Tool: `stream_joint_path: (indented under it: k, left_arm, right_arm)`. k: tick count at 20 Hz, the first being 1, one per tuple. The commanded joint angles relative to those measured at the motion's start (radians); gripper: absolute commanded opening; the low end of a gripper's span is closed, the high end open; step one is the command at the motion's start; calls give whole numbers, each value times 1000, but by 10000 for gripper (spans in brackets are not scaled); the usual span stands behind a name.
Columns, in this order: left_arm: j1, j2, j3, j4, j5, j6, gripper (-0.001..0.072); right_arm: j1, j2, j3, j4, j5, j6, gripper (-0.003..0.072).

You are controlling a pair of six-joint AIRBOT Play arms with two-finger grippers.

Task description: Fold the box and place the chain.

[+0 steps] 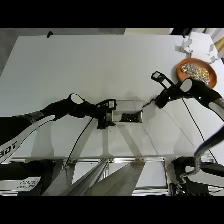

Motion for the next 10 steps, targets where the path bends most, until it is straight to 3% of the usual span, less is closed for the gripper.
stream_joint_path:
  k: [1, 3, 7, 10]
  left_arm:
    - [0, 0, 0, 0, 0, 0, 209]
    - [0, 0, 0, 0, 0, 0, 209]
    - [0, 0, 0, 0, 0, 0, 209]
    - [0, 0, 0, 0, 0, 0, 209]
  right_arm:
    - [1, -10, -2, 7, -5, 56, 156]
    - [1, -10, -2, 7, 0, 69, 39]
    - [2, 25, -2, 7, 31, 71, 6]
    - [1, 177, -2, 7, 15, 71, 6]
